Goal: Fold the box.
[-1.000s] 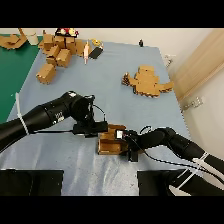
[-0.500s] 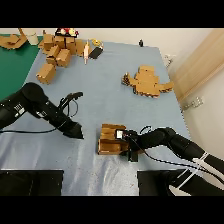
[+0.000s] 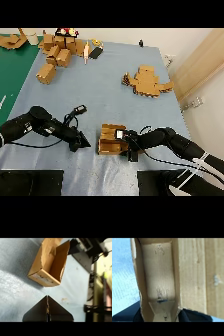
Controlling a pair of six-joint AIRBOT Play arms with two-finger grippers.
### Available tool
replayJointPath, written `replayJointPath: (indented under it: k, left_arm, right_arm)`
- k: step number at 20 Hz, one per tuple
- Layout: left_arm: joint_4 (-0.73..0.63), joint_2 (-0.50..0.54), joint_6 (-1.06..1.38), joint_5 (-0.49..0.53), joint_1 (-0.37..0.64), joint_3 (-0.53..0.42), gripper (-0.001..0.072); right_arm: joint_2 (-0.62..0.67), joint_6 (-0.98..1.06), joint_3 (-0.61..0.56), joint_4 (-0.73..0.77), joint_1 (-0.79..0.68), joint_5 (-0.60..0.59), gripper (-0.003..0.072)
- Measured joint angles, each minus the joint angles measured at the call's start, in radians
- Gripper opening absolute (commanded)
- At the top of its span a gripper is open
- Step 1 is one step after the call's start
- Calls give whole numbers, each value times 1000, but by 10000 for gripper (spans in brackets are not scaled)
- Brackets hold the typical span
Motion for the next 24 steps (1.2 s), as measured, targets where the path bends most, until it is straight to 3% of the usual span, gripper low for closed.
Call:
replayJointPath:
  k: [4, 8, 9, 10, 11, 18, 24]
  left_arm:
    - [202, 132, -10, 241, -216, -31, 3]
    - [359, 275, -44, 512, -369, -132, 12]
    - [377, 292, -45, 549, -397, -153, 150]
    - [393, 304, -45, 579, -423, -170, 636]
    - [402, 311, -44, 600, -446, -181, 703]
    - [410, 319, -42, 679, -507, -205, 704]
    - [397, 242, -35, 692, -513, -167, 704]
  right_arm:
    - [0, 0, 0, 0, 0, 0, 444]
    - [0, 0, 0, 0, 0, 0, 444]
    - [0, 0, 0, 0, 0, 0, 444]
    - [0, 0, 0, 0, 0, 0, 444]
    - [0, 0, 0, 0, 0, 0, 444]
    - [0, 0, 0, 0, 0, 0, 444]
    - [0, 0, 0, 0, 0, -1, 444]
